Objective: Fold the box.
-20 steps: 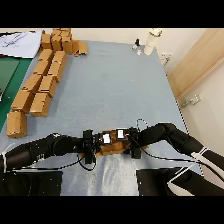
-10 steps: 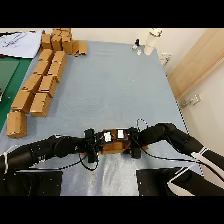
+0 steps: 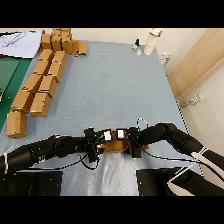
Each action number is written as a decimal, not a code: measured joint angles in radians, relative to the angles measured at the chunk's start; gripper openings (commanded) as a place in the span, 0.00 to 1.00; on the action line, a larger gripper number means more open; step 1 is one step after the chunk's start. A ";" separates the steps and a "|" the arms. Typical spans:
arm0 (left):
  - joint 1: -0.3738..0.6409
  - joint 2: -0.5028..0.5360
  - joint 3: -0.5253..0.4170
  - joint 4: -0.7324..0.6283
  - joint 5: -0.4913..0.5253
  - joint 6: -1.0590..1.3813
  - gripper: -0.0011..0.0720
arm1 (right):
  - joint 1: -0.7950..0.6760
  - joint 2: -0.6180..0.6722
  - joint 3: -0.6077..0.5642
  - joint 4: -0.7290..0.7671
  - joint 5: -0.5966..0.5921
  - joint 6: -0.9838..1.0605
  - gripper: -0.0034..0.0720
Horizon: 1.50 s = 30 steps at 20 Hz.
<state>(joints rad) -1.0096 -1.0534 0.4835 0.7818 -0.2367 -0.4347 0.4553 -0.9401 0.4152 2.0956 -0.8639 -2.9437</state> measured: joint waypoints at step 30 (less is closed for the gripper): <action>0.233 0.208 -0.116 0.259 -0.427 -1.508 0.03 | 0.002 0.000 0.000 0.002 -0.001 0.000 0.73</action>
<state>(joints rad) -0.7769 -0.8455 0.3672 1.0409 -0.6640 -1.9423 0.4572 -0.9401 0.4156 2.0975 -0.8646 -2.9440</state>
